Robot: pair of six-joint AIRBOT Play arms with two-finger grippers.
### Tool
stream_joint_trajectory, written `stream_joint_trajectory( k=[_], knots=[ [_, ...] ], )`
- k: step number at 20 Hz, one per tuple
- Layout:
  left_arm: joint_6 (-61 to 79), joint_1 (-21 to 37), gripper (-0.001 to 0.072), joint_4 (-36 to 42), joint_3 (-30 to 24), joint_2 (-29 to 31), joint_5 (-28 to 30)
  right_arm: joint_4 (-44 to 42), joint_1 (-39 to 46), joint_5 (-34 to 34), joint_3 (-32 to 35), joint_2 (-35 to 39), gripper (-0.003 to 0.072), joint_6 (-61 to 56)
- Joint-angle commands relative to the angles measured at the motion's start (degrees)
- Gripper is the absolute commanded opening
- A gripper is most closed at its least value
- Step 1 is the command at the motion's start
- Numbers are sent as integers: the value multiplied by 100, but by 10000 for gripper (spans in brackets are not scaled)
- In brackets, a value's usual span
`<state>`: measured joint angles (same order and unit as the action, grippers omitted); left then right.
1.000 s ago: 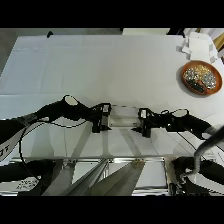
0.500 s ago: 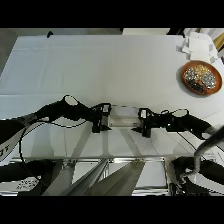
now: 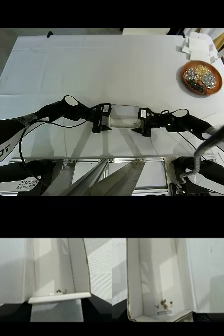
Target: Fold the box and place the chain.
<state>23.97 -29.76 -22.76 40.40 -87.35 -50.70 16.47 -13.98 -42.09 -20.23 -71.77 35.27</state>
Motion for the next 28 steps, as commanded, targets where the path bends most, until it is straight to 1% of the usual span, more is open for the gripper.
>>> stream_joint_trajectory(
  k=[1, 3, 7, 11, 13, 14, 15, 16, 17, 18, 20, 24, 26, 28],
  knots=[
    [2, 2, 412, -7, -4, 0, -11, 94, 0, -42, 0, 129, 702, -208],
    [2, 2, 412, -7, -4, 0, -11, 479, 0, -48, 0, 313, 702, -522],
    [2, 2, 412, -7, -4, 0, -11, 2114, 0, -61, 0, 938, 702, -2315],
    [2, 2, 412, -7, -4, 0, -11, 3438, 0, -160, 0, 2009, 701, -4157],
    [2, 2, 412, -7, -4, 0, -11, 3821, 0, -378, 0, 2675, 699, -4704],
    [2, 2, 412, -7, -4, 0, -11, 3792, -2, -511, 0, 2988, 690, -4822],
    [2, 2, 412, -7, -4, 0, -11, 3425, 0, -643, 0, 3265, 632, -4852],
    [2, 2, 412, -4, -4, 0, -11, 2938, -2, -684, 0, 3464, 473, -4852],
    [2, 2, 412, -7, -4, 0, -13, 2236, -70, -675, 0, 3552, 202, -4850],
    [2, 2, 412, -7, -4, 0, -13, 1611, -173, -599, 0, 3526, 23, -4826],
    [2, 2, 412, -7, -4, 0, -13, 754, -509, -68, 0, 3270, 12, -4828],
    [2, 2, 412, -4, -4, 0, -17, -175, -1126, 1322, -15, 2203, 12, -4614],
    [0, 2, 412, -7, -4, 0, -13, -315, -1137, 1753, -199, 1615, 12, -4638],
    [2, 2, 412, -7, -4, 0, -13, -321, -1137, 2035, -492, 1097, 12, -4948]
  ],
)
